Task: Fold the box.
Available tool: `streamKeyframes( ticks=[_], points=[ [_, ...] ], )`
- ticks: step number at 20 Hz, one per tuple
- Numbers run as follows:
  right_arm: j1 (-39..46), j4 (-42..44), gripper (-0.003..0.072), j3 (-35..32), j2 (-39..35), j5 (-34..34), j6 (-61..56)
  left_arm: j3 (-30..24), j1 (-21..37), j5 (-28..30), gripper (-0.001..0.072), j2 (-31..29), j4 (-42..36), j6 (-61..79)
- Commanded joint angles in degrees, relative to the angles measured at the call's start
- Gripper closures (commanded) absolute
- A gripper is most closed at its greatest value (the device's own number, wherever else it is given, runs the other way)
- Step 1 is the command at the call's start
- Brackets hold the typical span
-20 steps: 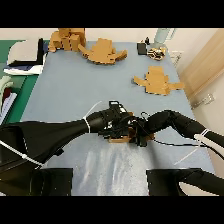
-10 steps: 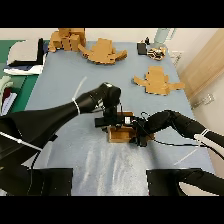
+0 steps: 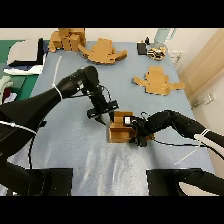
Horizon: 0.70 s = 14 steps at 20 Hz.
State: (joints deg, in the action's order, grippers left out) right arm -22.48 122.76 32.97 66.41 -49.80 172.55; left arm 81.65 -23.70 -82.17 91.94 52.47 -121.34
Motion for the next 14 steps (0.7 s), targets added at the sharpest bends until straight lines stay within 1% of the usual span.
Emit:
streamKeyframes(
  ticks=[1, 2, 3, 4, 6, 8, 9, 12, 14],
  points=[
    [0.0, 0.0, 0.0174, 0.0, 0.0, 0.0, 0.0, 0.1, 5.8, -4.9, 0.0346, 0.0, -3.6, 15.3],
    [0.0, 0.0, 0.0174, 0.0, 0.0, 0.0, 0.0, 0.1, 7.4, -5.2, 0.0491, 0.0, -3.6, 25.7],
    [0.0, 0.0, 0.0174, 0.0, 0.0, 0.0, 0.0, 0.1, 8.5, -6.3, 0.0696, -0.1, -3.6, 36.0],
    [0.0, 0.0, 0.0175, 0.0, 0.0, 0.0, 0.0, 0.0, 9.1, -7.1, 0.0696, -0.3, -3.1, 42.8],
    [0.0, 0.0, 0.0174, 0.0, 0.0, 0.0, 0.0, -0.2, 8.4, -5.5, 0.0698, -1.3, 0.8, 51.8],
    [0.0, 0.0, 0.0174, 0.0, 0.0, 0.0, 0.0, -1.6, 6.5, -2.6, 0.0698, -2.9, 5.0, 59.1],
    [0.0, 0.0, 0.0175, 0.0, 0.0, 0.0, 0.0, -3.2, 5.5, -0.5, 0.0699, -4.0, 5.9, 62.2],
    [0.0, 0.0, 0.0175, 0.0, 0.0, 0.0, 0.0, -12.3, 2.4, 8.0, 0.0700, -9.6, 6.8, 70.9],
    [0.0, 0.0, 0.0174, 0.0, 0.0, 0.0, 0.0, -19.8, 1.2, 14.0, 0.0700, -14.3, 7.1, 77.4]
  ],
)
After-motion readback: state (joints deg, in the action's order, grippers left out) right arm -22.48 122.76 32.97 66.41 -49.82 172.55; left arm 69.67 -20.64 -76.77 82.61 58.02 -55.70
